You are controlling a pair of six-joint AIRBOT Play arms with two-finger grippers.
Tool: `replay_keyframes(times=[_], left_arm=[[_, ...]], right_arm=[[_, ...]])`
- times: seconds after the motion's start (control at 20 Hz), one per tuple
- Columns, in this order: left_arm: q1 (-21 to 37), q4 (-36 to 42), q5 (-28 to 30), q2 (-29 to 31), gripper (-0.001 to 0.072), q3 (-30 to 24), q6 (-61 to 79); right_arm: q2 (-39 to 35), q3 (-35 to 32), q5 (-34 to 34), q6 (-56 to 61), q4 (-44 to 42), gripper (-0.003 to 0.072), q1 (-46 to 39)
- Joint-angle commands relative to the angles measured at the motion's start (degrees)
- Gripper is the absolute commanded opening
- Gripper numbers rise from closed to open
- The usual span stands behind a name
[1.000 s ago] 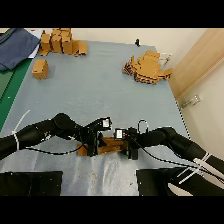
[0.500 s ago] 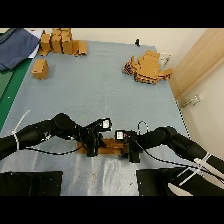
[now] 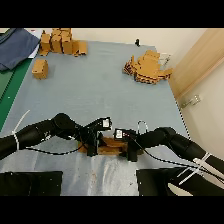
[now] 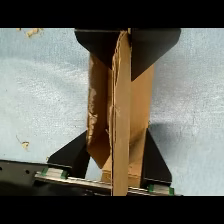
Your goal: Fold the box.
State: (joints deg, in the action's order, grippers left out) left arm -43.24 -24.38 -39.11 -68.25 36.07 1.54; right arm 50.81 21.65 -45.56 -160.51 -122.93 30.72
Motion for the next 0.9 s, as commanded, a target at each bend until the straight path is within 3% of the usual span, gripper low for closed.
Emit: replay_keyframes(times=[0.0,0.85], left_arm=[[0.0,-0.3,-0.3,0.0,0.0015,0.0,0.0],[0.1,-0.1,1.1,0.0,0.0015,1.0,-2.5]], right_arm=[[-0.1,0.1,2.8,0.0,-0.1,0.0601,0.0],[0.0,0.1,1.3,0.0,0.2,0.0601,0.0]])
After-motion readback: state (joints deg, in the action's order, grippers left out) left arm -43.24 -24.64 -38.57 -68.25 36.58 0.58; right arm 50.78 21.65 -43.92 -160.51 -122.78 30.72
